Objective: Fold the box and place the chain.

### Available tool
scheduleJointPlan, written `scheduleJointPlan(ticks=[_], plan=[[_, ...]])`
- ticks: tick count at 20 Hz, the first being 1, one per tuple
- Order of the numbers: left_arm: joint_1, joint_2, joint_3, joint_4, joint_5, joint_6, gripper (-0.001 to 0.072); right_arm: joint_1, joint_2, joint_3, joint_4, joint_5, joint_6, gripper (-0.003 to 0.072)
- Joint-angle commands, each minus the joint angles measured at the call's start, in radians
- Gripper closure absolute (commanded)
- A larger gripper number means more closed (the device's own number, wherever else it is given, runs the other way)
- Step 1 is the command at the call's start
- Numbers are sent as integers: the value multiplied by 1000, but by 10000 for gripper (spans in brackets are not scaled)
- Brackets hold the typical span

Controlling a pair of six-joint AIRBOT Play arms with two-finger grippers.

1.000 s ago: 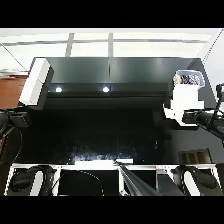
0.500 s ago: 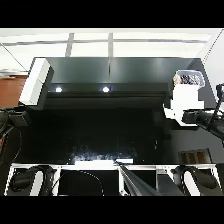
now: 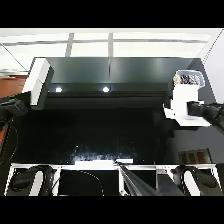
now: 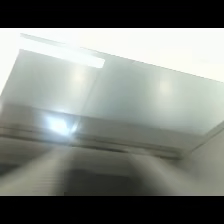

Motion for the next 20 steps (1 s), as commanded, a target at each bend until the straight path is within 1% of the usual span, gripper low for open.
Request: scheduleJointPlan(ticks=[1, 3, 4, 6, 7, 9, 10, 12, 13, 14, 16, 17, 20], plan=[[-1, -51, 0, -69, 6, -5, 1, -176, -126, 74, -325, -105, 251, -16], [-1, -91, 0, -78, -31, -4, 1, -360, -275, 192, -291, -101, 281, -15], [-1, -111, 0, -78, -53, -4, 2, -445, -355, 259, -251, -72, 280, -15], [-1, -147, 0, -80, -79, -4, 5, -584, -523, 410, -165, 60, 275, -16], [-1, -159, 0, -80, -77, -4, 4, -633, -608, 488, -138, 148, 253, -15], [-1, -175, 0, -79, -48, -4, 4, -694, -755, 607, -76, 307, 112, -16], [-1, -179, 0, -79, -18, -5, 4, -717, -819, 650, 8, 372, -21, -15], [-3, -179, 0, -93, 15, -4, 5, -752, -912, 703, 289, 472, -359, -15], [-4, -180, 0, -100, 18, -5, 5, -767, -959, 728, 435, 516, -451, -15], [-5, -182, 0, -102, 16, -5, 5, -776, -1013, 762, 529, 573, -478, -14], [-5, -183, 0, -105, 12, -5, 5, -777, -1127, 851, 550, 726, -470, -15], [-5, -183, 0, -105, 12, -5, 5, -777, -1170, 875, 552, 770, -454, -14], [-5, -183, 0, -105, 14, -47, 5, -777, -1227, 881, 502, 800, -451, -15]])
